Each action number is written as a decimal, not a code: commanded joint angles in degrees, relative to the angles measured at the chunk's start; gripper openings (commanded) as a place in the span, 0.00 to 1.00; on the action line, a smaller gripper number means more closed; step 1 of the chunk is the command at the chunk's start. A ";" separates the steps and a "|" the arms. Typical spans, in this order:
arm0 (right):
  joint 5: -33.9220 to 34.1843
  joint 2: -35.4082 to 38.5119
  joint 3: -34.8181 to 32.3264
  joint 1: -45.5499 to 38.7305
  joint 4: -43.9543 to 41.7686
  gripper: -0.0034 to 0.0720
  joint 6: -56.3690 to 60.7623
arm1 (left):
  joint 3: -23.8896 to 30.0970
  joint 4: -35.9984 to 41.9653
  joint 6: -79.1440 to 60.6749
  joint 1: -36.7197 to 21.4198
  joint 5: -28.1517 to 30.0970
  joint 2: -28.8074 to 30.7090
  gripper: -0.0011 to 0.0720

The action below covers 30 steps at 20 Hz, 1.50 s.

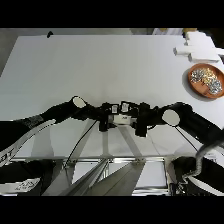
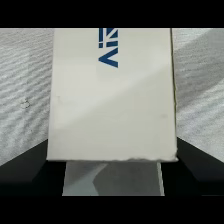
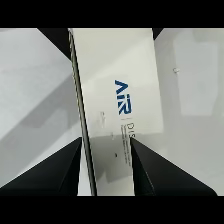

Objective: Fold the box and place the chain.

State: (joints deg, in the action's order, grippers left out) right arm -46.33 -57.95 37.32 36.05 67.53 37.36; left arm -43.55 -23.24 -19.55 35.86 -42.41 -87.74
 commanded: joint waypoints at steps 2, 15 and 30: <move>0.48 2.49 -0.07 0.07 -1.01 0.49 4.20 | -0.02 0.11 0.07 -0.04 0.17 0.04 0.39; 0.87 -4.96 -0.20 0.07 -1.86 0.07 7.43 | -0.02 0.11 0.07 -0.04 0.17 0.04 0.39; -0.66 6.69 -0.39 0.00 6.91 0.06 25.22 | -0.02 0.11 0.07 -0.04 0.17 0.04 0.39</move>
State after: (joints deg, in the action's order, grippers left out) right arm -45.95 -56.03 36.91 36.07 68.90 53.06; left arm -43.53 -23.09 -19.38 35.86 -42.26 -87.74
